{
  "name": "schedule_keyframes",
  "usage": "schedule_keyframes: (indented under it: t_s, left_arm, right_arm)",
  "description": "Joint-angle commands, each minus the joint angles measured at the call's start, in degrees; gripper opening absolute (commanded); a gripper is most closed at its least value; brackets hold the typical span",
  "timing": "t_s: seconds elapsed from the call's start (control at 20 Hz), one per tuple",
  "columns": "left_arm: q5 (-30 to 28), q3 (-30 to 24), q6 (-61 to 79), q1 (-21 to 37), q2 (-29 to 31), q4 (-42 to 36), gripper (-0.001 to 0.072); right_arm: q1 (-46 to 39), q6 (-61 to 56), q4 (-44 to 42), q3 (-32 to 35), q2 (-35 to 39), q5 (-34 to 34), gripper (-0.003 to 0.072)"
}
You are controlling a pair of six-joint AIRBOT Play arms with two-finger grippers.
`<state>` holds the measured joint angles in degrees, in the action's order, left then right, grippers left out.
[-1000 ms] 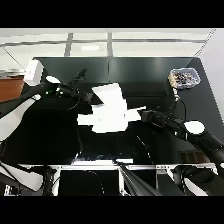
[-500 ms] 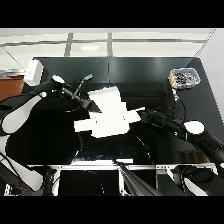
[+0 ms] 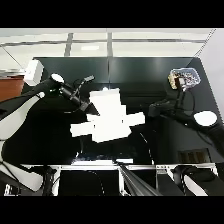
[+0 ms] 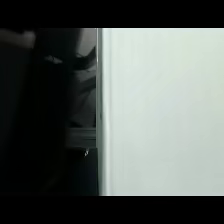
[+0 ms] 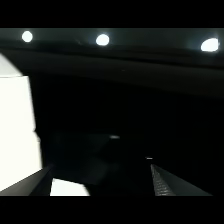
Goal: Fold the box and place the chain.
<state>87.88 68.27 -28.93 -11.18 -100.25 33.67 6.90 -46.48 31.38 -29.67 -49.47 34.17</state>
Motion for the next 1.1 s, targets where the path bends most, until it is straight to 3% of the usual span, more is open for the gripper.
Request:
schedule_keyframes:
  t_s: [0.0,0.1,0.15,0.35,0.6,1.05]
  left_arm:
    - [-12.52,-6.19,3.89,-4.07,8.66,1.05,0.0021]
    - [-23.74,-9.62,9.86,-8.17,12.98,3.87,0.0024]
    - [-25.66,-9.86,13.79,-10.14,13.75,6.34,0.0025]
    - [-28.13,-9.77,16.85,-15.32,13.86,16.61,0.0025]
    - [-32.41,-9.79,21.75,-16.9,13.64,13.55,0.0025]
    - [-30.47,-9.9,20.85,-15.06,12.04,20.57,0.0026]
  right_arm:
    - [-4.81,4.52,17.86,-6.95,0.04,11.87,0.0693]
    - [-3.82,14.38,18.43,-6.75,-0.28,13.2,0.0693]
    - [-3.13,19.78,18.18,-6.08,-0.55,13.09,0.0693]
    - [1.81,32.0,18.23,-4.33,-1.11,13.42,0.0693]
    - [7.63,35.34,18.27,-4.22,-3.41,14.73,0.0693]
    - [11.89,36.54,18.56,-3.93,-7.69,17.14,0.0693]
